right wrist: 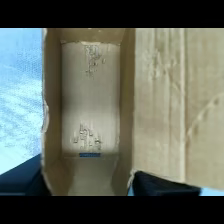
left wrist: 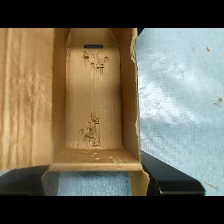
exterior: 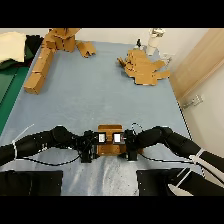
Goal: Fold the box.
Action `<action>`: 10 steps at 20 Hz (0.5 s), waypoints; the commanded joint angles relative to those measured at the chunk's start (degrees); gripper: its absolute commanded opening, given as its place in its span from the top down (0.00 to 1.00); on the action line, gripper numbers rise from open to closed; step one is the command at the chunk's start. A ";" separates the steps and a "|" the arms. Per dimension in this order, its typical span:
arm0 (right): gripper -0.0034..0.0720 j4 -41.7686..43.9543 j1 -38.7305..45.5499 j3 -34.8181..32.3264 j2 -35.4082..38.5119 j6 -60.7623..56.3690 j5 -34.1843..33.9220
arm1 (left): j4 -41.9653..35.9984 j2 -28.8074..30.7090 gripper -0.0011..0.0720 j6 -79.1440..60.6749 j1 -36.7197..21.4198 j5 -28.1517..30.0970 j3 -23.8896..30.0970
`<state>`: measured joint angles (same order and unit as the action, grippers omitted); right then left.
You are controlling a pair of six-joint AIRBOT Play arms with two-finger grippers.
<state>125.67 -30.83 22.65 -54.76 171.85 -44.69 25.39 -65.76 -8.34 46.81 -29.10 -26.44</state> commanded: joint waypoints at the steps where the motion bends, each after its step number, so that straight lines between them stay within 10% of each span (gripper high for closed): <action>1: 0.00 -3.13 0.07 1.03 1.27 -6.82 -0.72 | -0.11 -0.02 0.33 0.20 0.00 0.22 -0.04; 10: 0.00 -10.16 0.15 1.31 13.86 -21.88 -17.42 | -0.11 -0.02 0.33 0.20 0.00 0.22 -0.04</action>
